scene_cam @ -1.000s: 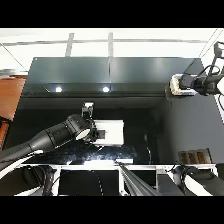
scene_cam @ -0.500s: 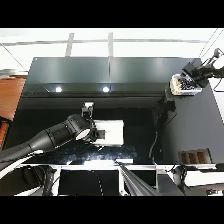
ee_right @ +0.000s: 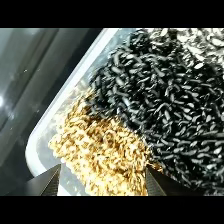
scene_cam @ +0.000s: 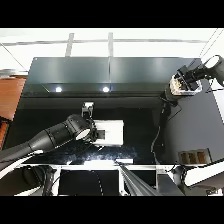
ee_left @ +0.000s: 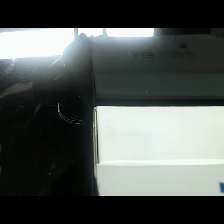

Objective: Fold the box and place the chain.

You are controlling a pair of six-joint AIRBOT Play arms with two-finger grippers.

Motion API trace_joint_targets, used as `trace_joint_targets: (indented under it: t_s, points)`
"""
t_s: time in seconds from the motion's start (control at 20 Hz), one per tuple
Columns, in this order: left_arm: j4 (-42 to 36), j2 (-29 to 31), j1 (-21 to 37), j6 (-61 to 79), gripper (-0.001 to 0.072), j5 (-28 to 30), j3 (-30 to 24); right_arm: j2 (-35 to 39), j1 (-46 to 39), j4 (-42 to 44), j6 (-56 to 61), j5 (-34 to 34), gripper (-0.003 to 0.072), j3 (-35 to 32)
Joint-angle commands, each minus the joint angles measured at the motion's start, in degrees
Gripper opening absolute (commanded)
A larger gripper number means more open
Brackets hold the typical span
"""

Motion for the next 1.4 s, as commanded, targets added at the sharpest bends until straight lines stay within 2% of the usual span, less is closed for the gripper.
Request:
trace_joint_targets:
  t_s: [0.0,0.1,0.15,0.25,0.3,0.55,0.7,0.95,1.15,1.35]
  points:
    - [0.02,-0.02,0.0,0.02,0.0028,0.0,0.04,-1.25,-0.04,0.9,0.81,0.63,0.0559,0.26]
    - [0.02,-0.02,0.0,0.02,0.0028,0.0,0.04,-1.86,-0.02,1.11,0.79,0.66,0.0559,0.26]
    - [0.02,-0.02,0.0,0.02,0.0028,0.0,0.04,-2.08,-0.04,1.18,0.76,0.57,0.05,0.26]
    - [0.02,-0.02,0.0,0.02,0.0028,0.0,0.04,-2.08,-0.04,2.01,-1.77,-0.2,0.0168,0.33]
    - [0.02,-0.02,0.0,0.02,0.0028,0.0,0.04,-2.03,-0.09,2.97,-4.2,-0.26,0.0038,0.72]
    - [0.02,-0.02,0.0,0.02,0.0028,0.02,0.04,-1.11,-0.22,2.97,-10.86,5.44,0.0024,5.86]
    - [0.0,-0.02,0.0,0.02,0.0028,-0.07,0.04,3.04,-0.22,2.99,-16.24,6.54,0.0023,7.1]
    - [0.0,-0.02,0.0,0.02,0.0028,-0.02,0.04,14.95,-0.33,2.93,-24.79,6.91,0.0022,7.1]
    - [0.0,-0.02,0.0,0.02,0.0028,0.04,0.04,26.56,-0.33,3.02,-32.76,10.54,0.0021,7.08]
    - [0.02,-0.02,0.0,0.02,0.0028,0.09,0.04,36.89,-0.33,3.72,-34.6,11.26,0.0021,7.08]
